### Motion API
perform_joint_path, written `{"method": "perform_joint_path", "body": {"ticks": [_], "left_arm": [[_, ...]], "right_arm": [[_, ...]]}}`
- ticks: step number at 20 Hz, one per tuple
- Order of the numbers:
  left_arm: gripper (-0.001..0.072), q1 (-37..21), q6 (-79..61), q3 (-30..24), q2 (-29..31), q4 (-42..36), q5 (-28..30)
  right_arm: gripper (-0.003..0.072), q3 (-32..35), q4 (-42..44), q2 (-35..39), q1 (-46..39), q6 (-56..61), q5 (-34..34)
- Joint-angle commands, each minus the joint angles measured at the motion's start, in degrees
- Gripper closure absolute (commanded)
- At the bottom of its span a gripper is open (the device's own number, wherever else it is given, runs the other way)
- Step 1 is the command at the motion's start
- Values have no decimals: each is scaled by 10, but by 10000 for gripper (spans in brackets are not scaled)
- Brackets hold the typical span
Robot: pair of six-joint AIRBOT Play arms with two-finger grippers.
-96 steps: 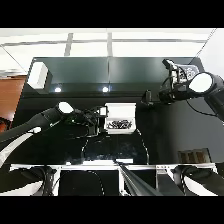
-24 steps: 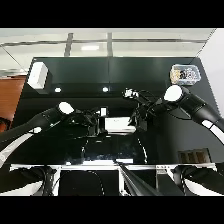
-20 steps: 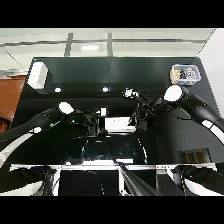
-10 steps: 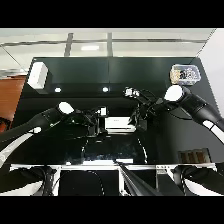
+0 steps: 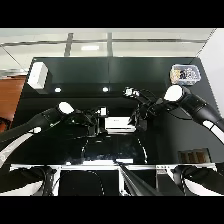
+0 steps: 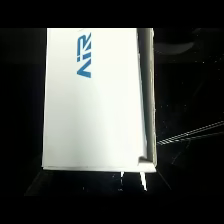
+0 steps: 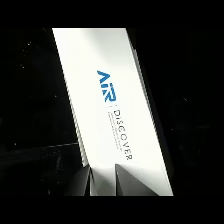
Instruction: Fold the box and place the chain.
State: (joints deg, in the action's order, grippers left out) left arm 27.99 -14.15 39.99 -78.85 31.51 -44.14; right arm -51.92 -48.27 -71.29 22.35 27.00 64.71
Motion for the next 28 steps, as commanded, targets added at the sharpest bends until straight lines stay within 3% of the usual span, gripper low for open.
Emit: {"method": "perform_joint_path", "body": {"ticks": [1, 5, 7, 20, 23, 26, 27, 28], "left_arm": [[425, 0, 0, 1, 0, 0, 0], [424, 0, 0, 1, 0, 0, 0], [424, 0, 0, 1, 0, 0, 0], [424, 0, 0, 1, 0, 0, 0], [424, 0, 0, 1, 0, 0, 0], [424, 0, 0, 1, 0, 0, 0], [424, 0, 0, 1, 0, 0, 0], [424, 0, 0, 1, 0, 0, 0]], "right_arm": [[558, 3, 0, -1, 3, 2, 6], [555, 11, 0, -1, 3, 3, 22], [445, 11, 0, -1, 3, 5, 21], [439, 36, 6, 1, 3, 16, -4], [440, 8, 9, 16, -13, 91, 36], [441, 3, 11, 41, -70, 249, 68], [448, 14, 30, 42, -90, 286, 74], [676, 31, 69, 42, -103, 295, 78]]}}
